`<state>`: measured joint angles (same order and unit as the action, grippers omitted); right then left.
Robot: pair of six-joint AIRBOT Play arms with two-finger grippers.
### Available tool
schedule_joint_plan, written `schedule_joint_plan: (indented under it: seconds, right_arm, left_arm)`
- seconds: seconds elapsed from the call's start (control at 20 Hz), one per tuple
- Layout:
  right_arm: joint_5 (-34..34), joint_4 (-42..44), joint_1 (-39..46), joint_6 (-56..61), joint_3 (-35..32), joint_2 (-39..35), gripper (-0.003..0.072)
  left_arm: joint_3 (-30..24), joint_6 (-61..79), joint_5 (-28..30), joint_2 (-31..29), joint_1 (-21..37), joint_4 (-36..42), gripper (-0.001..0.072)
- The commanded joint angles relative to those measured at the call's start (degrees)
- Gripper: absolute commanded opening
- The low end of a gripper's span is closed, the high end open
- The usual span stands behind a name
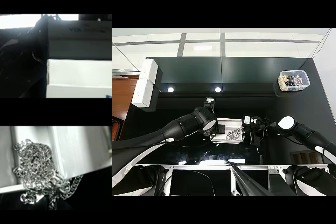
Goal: Fold the box and place the chain.
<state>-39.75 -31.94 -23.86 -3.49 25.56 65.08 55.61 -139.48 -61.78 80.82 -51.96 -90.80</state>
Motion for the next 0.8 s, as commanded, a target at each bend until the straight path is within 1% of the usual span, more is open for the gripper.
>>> schedule_joint_plan:
  seconds: [0.0,0.1,0.15,0.25,0.4,0.45,0.55,0.6,0.75]
  right_arm:
    - [-0.1,-2.7,1.2,10.4,0.2,-1.9,0.0010]
    - [-1.0,-7.4,3.3,18.6,0.6,-5.7,0.0010]
    - [-2.8,-9.2,4.5,21.4,1.2,-7.9,0.0010]
    - [-9.0,-10.2,7.3,25.7,3.3,-12.8,0.0010]
    - [-17.9,-9.8,9.1,33.7,8.9,-18.3,0.0010]
    - [-21.0,-8.5,9.1,35.3,11.0,-18.9,0.0010]
    - [-26.4,-0.5,9.1,35.7,14.5,-19.0,0.0010]
    - [-27.3,3.6,9.1,35.7,15.6,-19.0,0.0010]
    - [-27.1,13.6,8.8,35.7,17.7,-19.0,0.0010]
  left_arm:
    - [0.0,0.0,0.0,0.0,0.0,0.0,0.0028]
    - [0.0,0.0,0.0,0.0,0.0,0.0,0.0028]
    - [0.0,0.0,0.0,0.0,0.0,0.0,0.0028]
    - [0.0,0.0,0.0,0.0,0.0,0.0,0.0028]
    - [0.0,0.0,0.0,0.0,0.0,0.0,0.0028]
    - [0.0,0.0,0.0,0.0,0.0,0.0,0.0028]
    - [0.0,0.0,0.0,0.0,0.0,0.0,0.0028]
    - [0.0,0.0,0.0,0.0,0.0,0.0,0.0028]
    - [0.0,0.0,0.0,0.0,0.0,0.0,0.0028]
